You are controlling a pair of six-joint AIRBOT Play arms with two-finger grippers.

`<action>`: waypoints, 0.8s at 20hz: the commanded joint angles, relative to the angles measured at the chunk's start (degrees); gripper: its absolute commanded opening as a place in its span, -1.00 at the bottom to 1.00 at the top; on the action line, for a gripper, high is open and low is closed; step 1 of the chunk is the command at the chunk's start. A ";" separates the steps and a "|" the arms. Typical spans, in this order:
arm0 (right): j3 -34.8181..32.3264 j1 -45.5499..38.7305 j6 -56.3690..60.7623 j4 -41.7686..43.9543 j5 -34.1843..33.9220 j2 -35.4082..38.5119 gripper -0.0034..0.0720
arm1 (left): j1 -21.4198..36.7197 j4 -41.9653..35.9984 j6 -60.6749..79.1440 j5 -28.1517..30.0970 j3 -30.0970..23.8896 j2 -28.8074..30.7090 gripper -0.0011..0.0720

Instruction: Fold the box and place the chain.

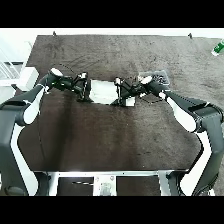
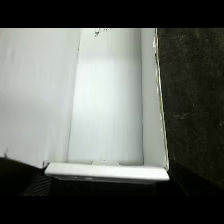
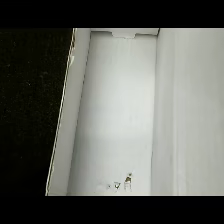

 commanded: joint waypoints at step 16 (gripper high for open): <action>0.00 0.00 0.02 -0.02 0.02 0.04 0.65 | -1.81 0.46 0.02 0.96 0.44 0.02 0.82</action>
